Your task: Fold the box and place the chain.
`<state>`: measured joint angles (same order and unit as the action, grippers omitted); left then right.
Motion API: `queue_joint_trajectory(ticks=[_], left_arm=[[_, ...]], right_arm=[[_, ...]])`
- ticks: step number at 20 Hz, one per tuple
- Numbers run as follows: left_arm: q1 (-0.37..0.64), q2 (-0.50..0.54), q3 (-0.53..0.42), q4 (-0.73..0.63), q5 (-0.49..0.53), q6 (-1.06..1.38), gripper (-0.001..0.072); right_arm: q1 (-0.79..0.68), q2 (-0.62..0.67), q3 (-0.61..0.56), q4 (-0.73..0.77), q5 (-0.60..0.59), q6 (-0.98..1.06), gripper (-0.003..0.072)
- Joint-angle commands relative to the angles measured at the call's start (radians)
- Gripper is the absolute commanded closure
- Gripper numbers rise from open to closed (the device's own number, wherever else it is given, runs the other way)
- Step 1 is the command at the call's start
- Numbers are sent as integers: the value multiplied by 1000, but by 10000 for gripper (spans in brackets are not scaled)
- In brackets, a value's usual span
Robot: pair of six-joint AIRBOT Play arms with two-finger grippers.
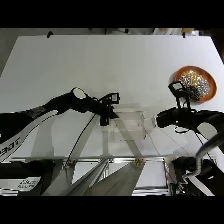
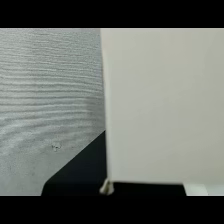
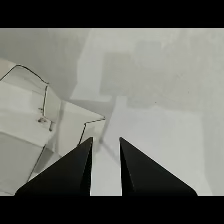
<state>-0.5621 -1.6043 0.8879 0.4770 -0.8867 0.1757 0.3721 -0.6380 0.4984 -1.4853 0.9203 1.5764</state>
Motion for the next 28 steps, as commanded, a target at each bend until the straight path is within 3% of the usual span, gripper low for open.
queue_joint_trajectory(ticks=[1,4,7,10,16,17,19,21,24,28], left_arm=[[0,0,-1,3,0,0,701],[0,0,-1,3,0,0,701],[0,0,-1,3,0,0,701],[0,0,-1,3,0,0,701],[0,0,-1,3,0,0,701],[0,0,-1,3,0,0,701],[0,0,-1,3,-4,0,701],[0,0,-1,3,-4,0,701],[0,0,-1,3,-3,0,701],[0,0,-1,3,-4,0,701]], right_arm=[[1,1,0,-8,8,-109,548],[1,1,0,31,18,-265,671],[1,1,0,184,120,-423,671],[7,1,0,369,160,-711,669],[80,-102,-10,323,166,-975,667],[71,-100,-27,323,134,-1019,604],[116,-77,-71,229,54,-1062,293],[188,-21,-120,129,-43,-1062,70],[297,45,-192,93,-164,-1062,8],[376,43,-283,93,-291,-1061,1]])
